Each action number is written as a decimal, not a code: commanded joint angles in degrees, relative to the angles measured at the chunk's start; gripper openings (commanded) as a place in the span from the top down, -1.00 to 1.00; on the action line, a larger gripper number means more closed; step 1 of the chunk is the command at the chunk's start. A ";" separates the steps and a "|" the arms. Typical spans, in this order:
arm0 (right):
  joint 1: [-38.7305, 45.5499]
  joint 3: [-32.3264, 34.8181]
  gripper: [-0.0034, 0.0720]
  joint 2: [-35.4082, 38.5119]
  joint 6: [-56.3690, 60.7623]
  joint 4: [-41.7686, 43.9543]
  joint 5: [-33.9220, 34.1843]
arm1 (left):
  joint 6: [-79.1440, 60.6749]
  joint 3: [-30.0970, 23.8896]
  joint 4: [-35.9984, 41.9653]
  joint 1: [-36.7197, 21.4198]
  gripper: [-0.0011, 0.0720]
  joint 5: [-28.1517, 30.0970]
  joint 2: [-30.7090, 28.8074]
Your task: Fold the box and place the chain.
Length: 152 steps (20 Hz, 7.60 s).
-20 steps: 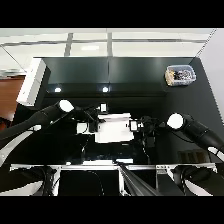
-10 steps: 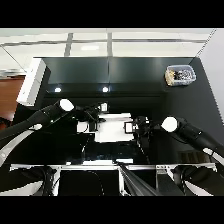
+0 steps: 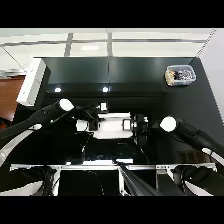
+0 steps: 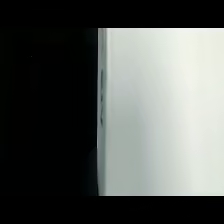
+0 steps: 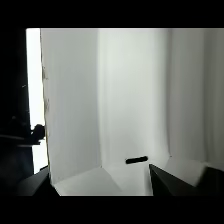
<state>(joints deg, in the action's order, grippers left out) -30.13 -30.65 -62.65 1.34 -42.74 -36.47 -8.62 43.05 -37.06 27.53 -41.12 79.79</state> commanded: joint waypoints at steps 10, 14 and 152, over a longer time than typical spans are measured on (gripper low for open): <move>5.90 -0.66 -0.93 3.43 -3.72 7.08 1.16 | -0.13 0.02 0.00 0.02 0.90 -1.62 0.02; 7.19 -0.66 -0.93 1.42 -14.29 15.32 0.61 | -0.13 0.02 0.00 0.02 0.91 -2.84 0.02; 5.14 -3.02 0.24 -12.04 -15.26 10.58 -2.69 | 43.21 -1.55 1.92 -22.12 0.91 -23.76 -25.44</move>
<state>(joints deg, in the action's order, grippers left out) -24.97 -33.63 -74.65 -13.85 -32.14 -39.09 34.96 43.53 -33.93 9.91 -59.13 61.84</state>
